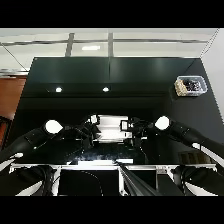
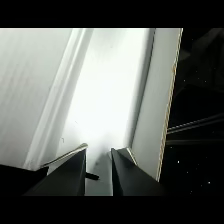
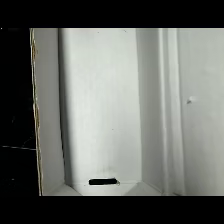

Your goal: Fold the box and place the chain.

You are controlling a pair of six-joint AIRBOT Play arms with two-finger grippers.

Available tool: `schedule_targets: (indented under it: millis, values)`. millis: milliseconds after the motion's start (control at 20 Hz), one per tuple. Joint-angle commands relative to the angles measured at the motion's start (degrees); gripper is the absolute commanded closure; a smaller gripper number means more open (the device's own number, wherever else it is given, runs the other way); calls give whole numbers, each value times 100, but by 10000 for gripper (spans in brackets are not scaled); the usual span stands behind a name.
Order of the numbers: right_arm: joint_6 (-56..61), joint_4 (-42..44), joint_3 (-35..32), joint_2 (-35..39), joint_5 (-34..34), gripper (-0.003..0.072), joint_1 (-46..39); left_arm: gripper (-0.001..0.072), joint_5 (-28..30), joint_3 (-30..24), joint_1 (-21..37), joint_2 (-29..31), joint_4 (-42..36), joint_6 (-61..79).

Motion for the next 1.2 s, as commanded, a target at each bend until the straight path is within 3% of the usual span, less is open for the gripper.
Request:
schedule_targets:
  millis: [0, 150, 200, 250, 400, 450, 750, 800, 850, 950, 1150]
  values:
    - [2, 2, 2, 0, 0, 557, 4, 512, 7, -2, -31, -35, -114, 24]
    - [2, 2, 0, 0, 0, 557, 4, 492, 15, -2, -35, -55, -116, 24]
    - [2, 2, 0, 0, 0, 557, 4, 399, 13, -2, -37, -55, -111, 28]
    - [2, 2, 0, 0, 0, 557, 4, 353, 15, -2, -35, -55, -109, 57]
    - [2, 2, 0, 0, 0, 557, 4, 359, -26, -2, -39, -55, -92, 149]
    - [2, 2, 0, 0, 0, 558, 4, 416, -44, -2, -39, -55, -92, 149]
    - [4, 2, 0, 0, -2, 558, 4, 392, 50, -2, -28, -52, -92, 149]
    - [4, 2, 0, 0, -4, 557, 4, 418, 42, -2, -28, -52, -92, 149]
    - [4, 2, 0, 0, -4, 558, 4, 538, 9, 4, -28, -50, -90, 146]
    - [4, 2, 0, 0, -4, 557, 4, 681, -76, 74, -26, -33, 35, 101]
    - [4, 2, 0, 0, -4, 557, 4, 681, -570, 238, 315, 520, 1139, -929]
